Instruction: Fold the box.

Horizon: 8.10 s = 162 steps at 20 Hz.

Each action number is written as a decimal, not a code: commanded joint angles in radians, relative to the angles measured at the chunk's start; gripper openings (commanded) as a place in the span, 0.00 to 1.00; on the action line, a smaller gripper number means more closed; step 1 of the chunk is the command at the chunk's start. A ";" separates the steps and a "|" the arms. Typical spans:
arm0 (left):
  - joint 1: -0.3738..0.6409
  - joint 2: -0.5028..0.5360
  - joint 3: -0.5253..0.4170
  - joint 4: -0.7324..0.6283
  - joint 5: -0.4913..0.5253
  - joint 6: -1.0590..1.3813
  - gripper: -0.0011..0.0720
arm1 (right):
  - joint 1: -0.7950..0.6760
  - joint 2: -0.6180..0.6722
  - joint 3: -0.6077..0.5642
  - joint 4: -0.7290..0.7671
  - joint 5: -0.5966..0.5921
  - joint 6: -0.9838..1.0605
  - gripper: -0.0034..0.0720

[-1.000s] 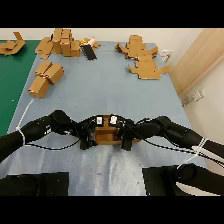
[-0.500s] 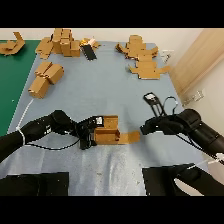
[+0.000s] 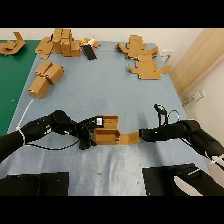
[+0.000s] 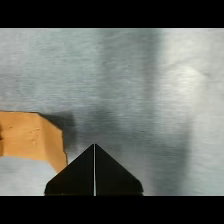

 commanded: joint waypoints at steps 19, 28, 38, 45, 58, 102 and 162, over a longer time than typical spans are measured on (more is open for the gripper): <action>0.000 0.000 0.000 0.006 0.000 0.000 0.77 | 0.184 -0.089 0.063 0.240 0.160 -0.064 0.14; 0.000 0.000 0.000 0.006 0.000 0.000 0.76 | 0.277 -0.075 0.100 0.313 0.188 -0.064 0.36; 0.000 0.000 0.000 0.005 0.000 0.000 0.77 | 0.277 -0.143 0.117 0.261 0.173 -0.064 0.56; 0.000 0.000 0.000 0.005 0.000 0.000 0.76 | 0.430 -0.279 0.259 0.033 0.114 0.157 0.53; 0.000 -0.001 0.000 0.002 -0.001 0.000 0.76 | 0.626 -0.549 0.544 -0.329 -0.185 0.553 0.50; -0.012 0.000 0.000 0.096 0.060 -0.132 0.76 | 0.632 -0.609 0.585 -0.348 -0.232 0.599 0.05; -0.011 0.000 -0.012 0.059 0.007 -0.124 0.38 | 0.629 -0.418 0.585 -0.414 -0.381 0.682 0.58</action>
